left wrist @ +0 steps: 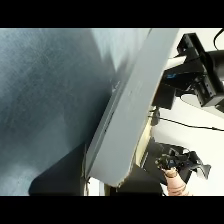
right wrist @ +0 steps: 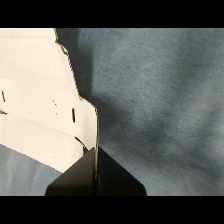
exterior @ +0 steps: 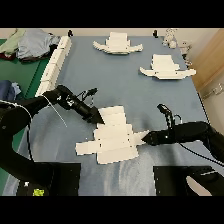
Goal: Fold the box.
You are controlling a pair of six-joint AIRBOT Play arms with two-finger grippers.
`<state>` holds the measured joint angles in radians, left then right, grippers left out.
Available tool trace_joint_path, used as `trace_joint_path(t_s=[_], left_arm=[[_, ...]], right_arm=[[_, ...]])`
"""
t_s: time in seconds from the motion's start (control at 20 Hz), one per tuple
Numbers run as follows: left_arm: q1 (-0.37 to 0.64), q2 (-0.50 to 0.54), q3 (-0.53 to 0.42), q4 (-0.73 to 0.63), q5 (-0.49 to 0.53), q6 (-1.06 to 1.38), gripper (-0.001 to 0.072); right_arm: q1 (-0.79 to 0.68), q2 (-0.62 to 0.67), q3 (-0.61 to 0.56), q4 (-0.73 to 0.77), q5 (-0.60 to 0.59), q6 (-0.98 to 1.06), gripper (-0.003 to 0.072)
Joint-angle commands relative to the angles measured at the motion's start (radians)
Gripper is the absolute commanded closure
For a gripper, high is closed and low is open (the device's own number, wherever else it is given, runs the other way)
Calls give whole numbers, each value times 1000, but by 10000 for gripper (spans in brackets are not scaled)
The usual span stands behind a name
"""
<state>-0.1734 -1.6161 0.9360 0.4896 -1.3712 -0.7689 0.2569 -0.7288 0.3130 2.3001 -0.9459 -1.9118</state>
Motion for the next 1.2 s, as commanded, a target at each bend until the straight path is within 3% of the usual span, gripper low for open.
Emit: trace_joint_path(t_s=[0.0, 0.05, 0.2, 0.25, 0.3, 0.35, 0.5, 0.6, 0.7, 0.8, 0.95, 1.15], left_arm=[[0, 0, 1, 4, -9, 27, 633], [0, 0, 1, 3, -13, 55, 695], [0, 0, 1, -14, -12, 107, 695], [0, 0, 2, -31, -14, 126, 695], [0, 0, 1, -50, -14, 126, 695], [0, 0, 2, -68, -14, 126, 696], [0, 2, 32, -86, -56, 279, 697], [-3, 24, 55, -96, -56, 404, 699], [-21, 77, 61, -100, 2, 552, 700], [-54, 142, 60, -97, 99, 636, 701], [-122, 241, 23, -84, 205, 755, 702], [-209, 375, -116, -87, 360, 881, 702]], right_arm=[[1, 0, 0, 0, 4, 1, 685], [1, 0, 0, 0, 5, 1, 685], [1, 0, 0, 0, 5, 1, 672], [1, 0, 0, -1, 5, 1, 627], [0, 0, 2, -18, 9, 0, 406], [0, 0, 5, -47, 15, 1, 256], [-15, 0, 56, -250, 30, 60, 240], [-15, 0, 113, -498, 40, 243, 240], [-15, 0, 172, -745, 36, 506, 240], [-15, 0, 225, -901, 37, 722, 240], [-14, 0, 272, -943, 47, 868, 240], [-14, -2, 274, -916, 63, 910, 241]])
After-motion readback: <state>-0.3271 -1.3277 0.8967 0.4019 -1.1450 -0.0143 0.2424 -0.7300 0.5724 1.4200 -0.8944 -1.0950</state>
